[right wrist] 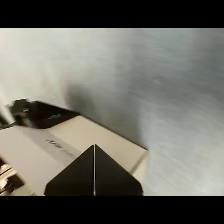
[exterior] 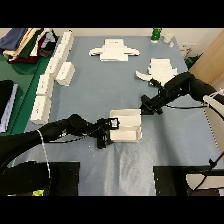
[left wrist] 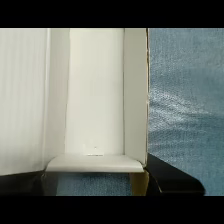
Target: Fold the box.
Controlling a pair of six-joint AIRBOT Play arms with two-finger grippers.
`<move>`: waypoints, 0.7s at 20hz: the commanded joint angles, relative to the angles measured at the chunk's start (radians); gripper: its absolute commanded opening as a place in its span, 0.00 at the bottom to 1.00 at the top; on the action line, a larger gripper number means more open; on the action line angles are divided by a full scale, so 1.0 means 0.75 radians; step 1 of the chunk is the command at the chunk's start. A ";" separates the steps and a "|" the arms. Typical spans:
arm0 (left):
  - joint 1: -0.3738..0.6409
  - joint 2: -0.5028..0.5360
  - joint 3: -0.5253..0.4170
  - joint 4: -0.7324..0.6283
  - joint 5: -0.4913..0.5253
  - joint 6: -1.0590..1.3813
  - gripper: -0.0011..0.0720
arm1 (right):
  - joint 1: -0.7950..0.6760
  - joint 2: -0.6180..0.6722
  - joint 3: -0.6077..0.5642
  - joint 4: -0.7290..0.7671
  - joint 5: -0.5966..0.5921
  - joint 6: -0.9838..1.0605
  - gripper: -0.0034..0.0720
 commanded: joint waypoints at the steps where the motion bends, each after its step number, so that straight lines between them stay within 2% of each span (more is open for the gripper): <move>1: 0.001 0.001 0.000 0.001 0.000 0.000 0.59 | -0.030 -0.156 0.104 0.277 -0.237 -0.234 0.05; 5: 0.001 0.001 0.000 0.001 0.000 0.000 0.59 | -0.029 -0.155 0.112 0.248 -0.431 -0.357 0.05; 6: 0.001 0.001 0.000 0.001 0.000 0.000 0.59 | -0.026 -0.142 0.104 0.245 -0.438 -0.365 0.05; 9: 0.001 0.001 0.000 0.001 -0.001 0.000 0.59 | 0.027 -0.039 0.012 0.198 -0.347 -0.479 0.05; 14: 0.001 0.001 0.000 0.001 -0.001 0.000 0.59 | 0.213 0.144 -0.215 -0.013 -0.032 -0.527 0.05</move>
